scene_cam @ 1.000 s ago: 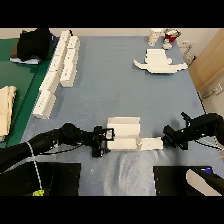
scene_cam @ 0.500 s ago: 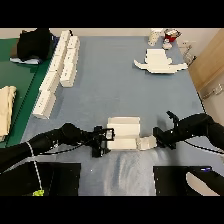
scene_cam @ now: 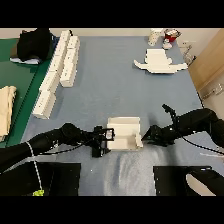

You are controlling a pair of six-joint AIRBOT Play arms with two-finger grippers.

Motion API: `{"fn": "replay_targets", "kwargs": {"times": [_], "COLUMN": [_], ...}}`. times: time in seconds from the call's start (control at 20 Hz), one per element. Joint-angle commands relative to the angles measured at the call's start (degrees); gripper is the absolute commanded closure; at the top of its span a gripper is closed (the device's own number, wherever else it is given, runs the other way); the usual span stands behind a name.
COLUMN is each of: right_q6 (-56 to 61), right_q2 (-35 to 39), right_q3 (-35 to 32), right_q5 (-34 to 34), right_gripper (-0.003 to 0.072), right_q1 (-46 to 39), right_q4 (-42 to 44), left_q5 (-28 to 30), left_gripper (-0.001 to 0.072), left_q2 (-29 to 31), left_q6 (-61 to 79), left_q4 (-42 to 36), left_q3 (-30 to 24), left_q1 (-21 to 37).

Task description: Fold the box.

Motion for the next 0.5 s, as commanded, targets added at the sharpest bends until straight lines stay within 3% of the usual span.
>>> {"fn": "replay_targets", "kwargs": {"times": [0.0, 0.25, 0.45], "right_q6": [-0.98, 0.46, 14.34], "right_q2": [0.22, -1.07, -4.02], "right_q3": [0.33, 1.14, 6.49], "right_q5": [2.47, 11.56, 14.64], "right_gripper": [0.0217, 0.0219, 0.0219], "right_q1": [4.37, 13.42, 23.23], "right_q4": [0.31, -3.06, -16.17], "left_q5": [0.02, 0.02, 0.02], "left_gripper": [0.0255, 0.0255, 0.0255], "left_q2": [-0.04, -0.04, -0.04], "left_q6": [0.02, 0.00, 0.00], "left_q4": [0.02, 0.00, 0.02], "left_q3": [0.04, 0.04, 0.04], "left_q1": [0.04, 0.04, 0.04]}}
